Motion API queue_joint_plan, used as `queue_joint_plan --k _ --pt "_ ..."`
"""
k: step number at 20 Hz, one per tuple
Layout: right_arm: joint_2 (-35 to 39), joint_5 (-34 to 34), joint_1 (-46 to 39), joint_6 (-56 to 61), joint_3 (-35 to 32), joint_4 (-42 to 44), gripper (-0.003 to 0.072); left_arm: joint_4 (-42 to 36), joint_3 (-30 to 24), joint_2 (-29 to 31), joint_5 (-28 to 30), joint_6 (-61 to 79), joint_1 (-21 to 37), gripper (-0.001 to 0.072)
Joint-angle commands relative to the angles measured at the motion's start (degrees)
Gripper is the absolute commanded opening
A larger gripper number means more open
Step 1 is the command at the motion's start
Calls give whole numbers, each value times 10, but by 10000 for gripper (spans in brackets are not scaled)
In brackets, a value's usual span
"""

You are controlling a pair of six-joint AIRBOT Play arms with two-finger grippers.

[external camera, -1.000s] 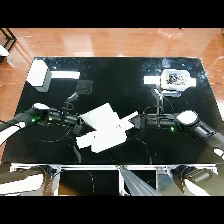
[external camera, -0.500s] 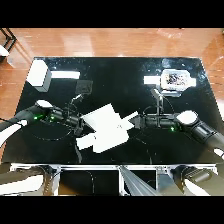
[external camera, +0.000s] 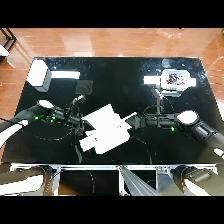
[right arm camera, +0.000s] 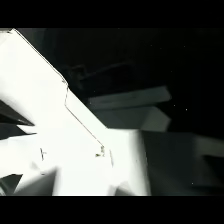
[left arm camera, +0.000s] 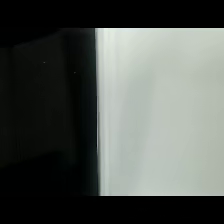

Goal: Fold the box and place the chain.

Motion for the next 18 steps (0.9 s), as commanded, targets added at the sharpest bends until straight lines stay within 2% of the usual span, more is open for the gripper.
queue_joint_plan --k 1,3,6,7,9,12,13,16,18 --pt "1 48 -53 10 12 -4 693 13 1 0 10 5 -1 25" --pt "1 140 -138 10 48 -31 693 33 8 1 7 9 -2 25" --pt "1 342 -234 -48 111 -58 692 97 37 20 -3 21 -26 22" --pt "1 367 -248 -48 123 -57 693 115 46 37 8 23 -44 22" --pt "1 345 -262 -48 136 -47 692 144 54 83 56 34 -86 21" --pt "0 247 -262 -49 134 -42 692 195 49 149 147 49 -149 21" --pt "0 246 -251 -64 134 -59 692 198 44 161 166 82 -163 21" --pt "0 243 -167 -127 126 -193 693 189 20 159 263 104 -179 24" --pt "0 214 -104 -136 113 -248 693 182 12 146 265 103 -176 26"
